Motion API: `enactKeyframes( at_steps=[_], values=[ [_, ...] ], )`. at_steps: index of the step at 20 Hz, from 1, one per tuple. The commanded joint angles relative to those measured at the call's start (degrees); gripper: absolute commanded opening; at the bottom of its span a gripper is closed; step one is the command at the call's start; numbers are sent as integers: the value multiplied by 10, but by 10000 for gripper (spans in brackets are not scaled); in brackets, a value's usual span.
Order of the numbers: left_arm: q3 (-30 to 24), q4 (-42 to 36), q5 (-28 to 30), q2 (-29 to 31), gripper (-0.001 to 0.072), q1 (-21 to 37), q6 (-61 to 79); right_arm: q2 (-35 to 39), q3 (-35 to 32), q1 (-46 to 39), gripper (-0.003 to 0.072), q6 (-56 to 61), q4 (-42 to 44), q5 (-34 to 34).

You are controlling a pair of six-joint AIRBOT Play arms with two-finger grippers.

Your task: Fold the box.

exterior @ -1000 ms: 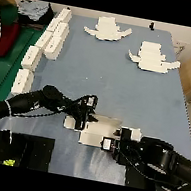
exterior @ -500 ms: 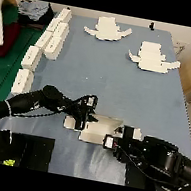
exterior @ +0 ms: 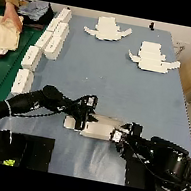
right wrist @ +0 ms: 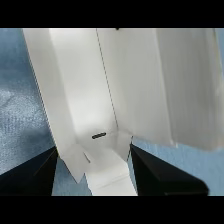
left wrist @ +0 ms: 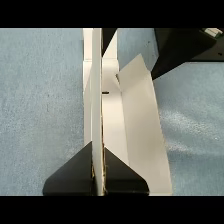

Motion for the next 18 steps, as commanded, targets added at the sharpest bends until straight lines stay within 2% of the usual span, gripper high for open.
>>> enactKeyframes(
  at_steps=[1, 6, 9, 13, 18],
  values=[
    [0, 0, 0, 0, 15, 0, 0, 3, 0, 0, 716, 32, -21, 7],
    [0, 0, 0, 0, 16, 0, 0, 3, -1, -15, 716, 31, -31, -16],
    [0, 0, 0, 0, 15, 0, 0, 3, -1, -54, 716, -13, 0, -30],
    [0, 0, 0, 0, 16, 0, 0, -3, -1, -142, 715, -192, 140, -56],
    [0, 0, 0, 0, 16, 0, 0, -67, -1, -290, 716, -518, 428, -49]
  ],
)
